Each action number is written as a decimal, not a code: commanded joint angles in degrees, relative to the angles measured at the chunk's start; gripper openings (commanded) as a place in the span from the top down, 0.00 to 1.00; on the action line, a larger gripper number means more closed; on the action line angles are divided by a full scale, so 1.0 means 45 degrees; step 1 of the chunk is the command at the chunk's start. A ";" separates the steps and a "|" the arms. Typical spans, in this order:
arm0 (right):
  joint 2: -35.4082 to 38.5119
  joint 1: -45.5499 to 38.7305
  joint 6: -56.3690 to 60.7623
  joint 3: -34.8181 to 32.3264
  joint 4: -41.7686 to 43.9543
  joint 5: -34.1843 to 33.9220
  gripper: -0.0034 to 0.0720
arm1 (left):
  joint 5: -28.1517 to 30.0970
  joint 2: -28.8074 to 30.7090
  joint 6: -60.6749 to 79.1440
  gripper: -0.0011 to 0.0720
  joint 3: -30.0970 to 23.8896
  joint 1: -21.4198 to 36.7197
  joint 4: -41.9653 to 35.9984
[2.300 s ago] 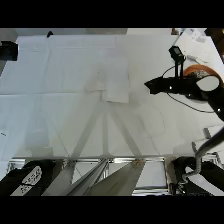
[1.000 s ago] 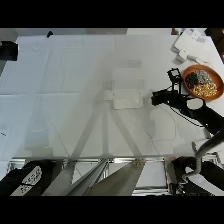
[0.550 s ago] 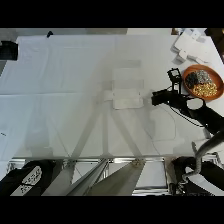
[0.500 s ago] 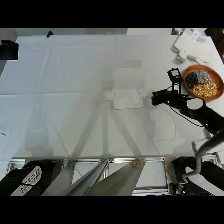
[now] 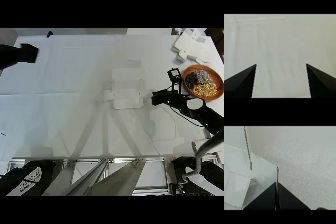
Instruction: Fold the box and place the chain.
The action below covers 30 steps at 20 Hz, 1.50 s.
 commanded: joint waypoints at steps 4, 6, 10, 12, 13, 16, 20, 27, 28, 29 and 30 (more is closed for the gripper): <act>-0.0010 0.0010 0.0005 -0.0005 0.0005 0.0005 0.94 | -0.4036 -0.5221 0.2924 0.03 0.3458 -0.2705 -0.2089; -0.0010 0.0010 0.0005 -0.0005 0.0005 0.0005 0.94 | -0.4556 -0.6717 0.3978 0.03 0.4794 -0.3458 -0.2987; -0.0010 0.0010 0.0000 -0.0005 0.0005 0.0005 0.94 | -0.5032 -0.9131 0.4697 0.03 0.6960 -0.4381 -0.4099; -0.0010 0.0010 0.0005 -0.0005 0.0005 0.0005 0.94 | -0.5649 -1.0088 0.4697 0.03 0.8024 -0.4551 -0.4469; -0.0010 0.0010 0.0005 -0.0005 0.0005 0.0005 0.94 | -0.5950 -1.0472 0.4697 0.03 0.8485 -0.4609 -0.4677; -0.0010 0.0010 0.0000 -0.0005 0.0005 0.0005 0.94 | -0.6805 -1.1273 0.5226 0.03 0.9364 -0.4784 -0.5411; -0.0010 0.0010 0.0005 -0.0005 0.0005 0.0005 0.94 | -0.6800 -1.1657 0.5527 0.03 0.9403 -0.5192 -0.5362; -0.0010 0.0010 0.0000 -0.0005 0.0005 0.0000 0.94 | -0.6810 -1.1948 0.5571 0.04 0.9403 -0.5527 -0.5362; -0.0010 0.0010 0.0005 -0.0005 0.0005 0.0000 0.94 | -0.7077 -1.1992 0.5581 0.04 0.9403 -0.5566 -0.5362; -0.0010 0.0010 0.0005 -0.0005 0.0005 0.0000 0.94 | -0.7334 -1.2026 0.5654 0.04 0.9403 -0.5576 -0.5362; -0.0010 0.0010 0.0005 -0.0005 0.0005 0.0005 0.94 | -0.7485 -1.2055 0.5863 0.04 0.9403 -0.5605 -0.5372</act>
